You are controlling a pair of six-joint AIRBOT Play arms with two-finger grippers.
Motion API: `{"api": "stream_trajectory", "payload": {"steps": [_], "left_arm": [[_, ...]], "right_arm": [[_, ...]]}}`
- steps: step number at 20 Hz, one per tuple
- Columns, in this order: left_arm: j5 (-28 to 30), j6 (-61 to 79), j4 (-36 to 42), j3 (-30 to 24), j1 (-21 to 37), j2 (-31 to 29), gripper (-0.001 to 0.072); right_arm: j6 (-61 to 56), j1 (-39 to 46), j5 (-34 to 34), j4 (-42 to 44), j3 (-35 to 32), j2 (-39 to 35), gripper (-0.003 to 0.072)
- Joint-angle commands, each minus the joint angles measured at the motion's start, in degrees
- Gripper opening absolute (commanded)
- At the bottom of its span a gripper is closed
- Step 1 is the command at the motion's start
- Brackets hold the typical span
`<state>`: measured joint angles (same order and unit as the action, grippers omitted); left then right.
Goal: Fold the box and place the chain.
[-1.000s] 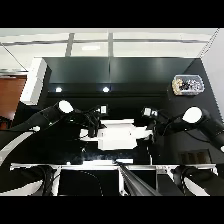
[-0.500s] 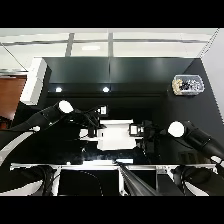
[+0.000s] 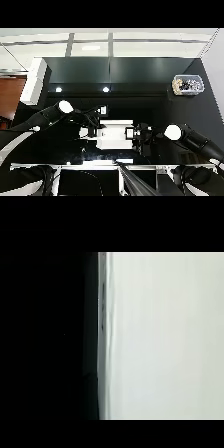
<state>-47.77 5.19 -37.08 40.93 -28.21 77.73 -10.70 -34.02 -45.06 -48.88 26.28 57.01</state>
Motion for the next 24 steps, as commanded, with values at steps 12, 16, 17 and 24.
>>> {"api": "stream_trajectory", "payload": {"steps": [12, 16, 17, 24], "left_arm": [[-0.3, 0.0, 0.0, 0.1, 0.0, 0.0, 0.0025], [-0.4, 0.0, 0.0, 0.1, 0.0, 0.0, 0.0025], [-0.5, 0.0, 0.0, 0.1, 0.0, 0.0, 0.0025], [-0.5, 0.0, 0.0, 0.1, 0.0, 0.0, 0.0025]], "right_arm": [[-1.7, -3.8, -2.8, -1.6, -0.2, 0.0, 0.0619], [-2.0, -4.2, 0.1, -9.8, -0.1, 0.0, 0.0619], [-2.2, -4.1, 0.1, -11.0, 0.1, 0.0, 0.062], [-4.3, -2.0, -3.9, -14.3, 5.4, -0.1, 0.062]]}}
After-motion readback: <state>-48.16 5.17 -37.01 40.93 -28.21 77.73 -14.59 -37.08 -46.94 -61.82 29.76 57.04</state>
